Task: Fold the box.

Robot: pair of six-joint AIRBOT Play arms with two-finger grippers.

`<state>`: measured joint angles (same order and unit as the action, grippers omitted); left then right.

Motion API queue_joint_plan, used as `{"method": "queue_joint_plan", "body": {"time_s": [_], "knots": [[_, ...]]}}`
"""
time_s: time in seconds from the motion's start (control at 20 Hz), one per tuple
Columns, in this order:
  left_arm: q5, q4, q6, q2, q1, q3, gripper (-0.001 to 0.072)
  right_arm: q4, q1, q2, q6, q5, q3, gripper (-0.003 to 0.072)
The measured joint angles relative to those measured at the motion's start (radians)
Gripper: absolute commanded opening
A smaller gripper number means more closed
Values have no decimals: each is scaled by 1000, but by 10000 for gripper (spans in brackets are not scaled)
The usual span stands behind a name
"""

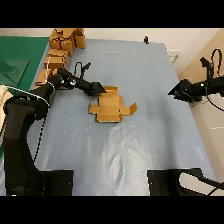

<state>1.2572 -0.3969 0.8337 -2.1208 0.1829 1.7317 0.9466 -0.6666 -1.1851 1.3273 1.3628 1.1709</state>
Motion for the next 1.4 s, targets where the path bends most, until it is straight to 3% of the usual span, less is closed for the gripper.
{"method": "queue_joint_plan", "body": {"time_s": [0.1, 0.25, 0.35, 0.45, 0.55, 0.8, 1.1, 1.4], "knots": [[-16, -16, 2, -2, 3, 1, 425, 0, 0, 0, 0, 3, 0, 466], [-32, -21, -20, -3, 8, 1, 394, 0, 0, 0, 0, 8, 0, 465], [-31, -16, -46, -4, 10, 3, 102, 0, 0, 0, 0, 8, 0, 465], [-9, 6, -85, -4, 11, 13, 103, 0, 0, 0, 0, 8, 0, 465], [22, 27, -151, -3, 11, 27, 17, 0, 0, 0, 0, 7, 0, 465], [114, 118, -361, 17, 10, 53, 13, 5, 0, 0, -19, 10, 0, 445], [205, 196, -596, 83, 11, 56, 12, 47, 64, 24, -204, 17, 0, 445], [235, 209, -757, 135, 18, -66, 11, 219, 295, 123, -358, 4, 0, 445]]}}
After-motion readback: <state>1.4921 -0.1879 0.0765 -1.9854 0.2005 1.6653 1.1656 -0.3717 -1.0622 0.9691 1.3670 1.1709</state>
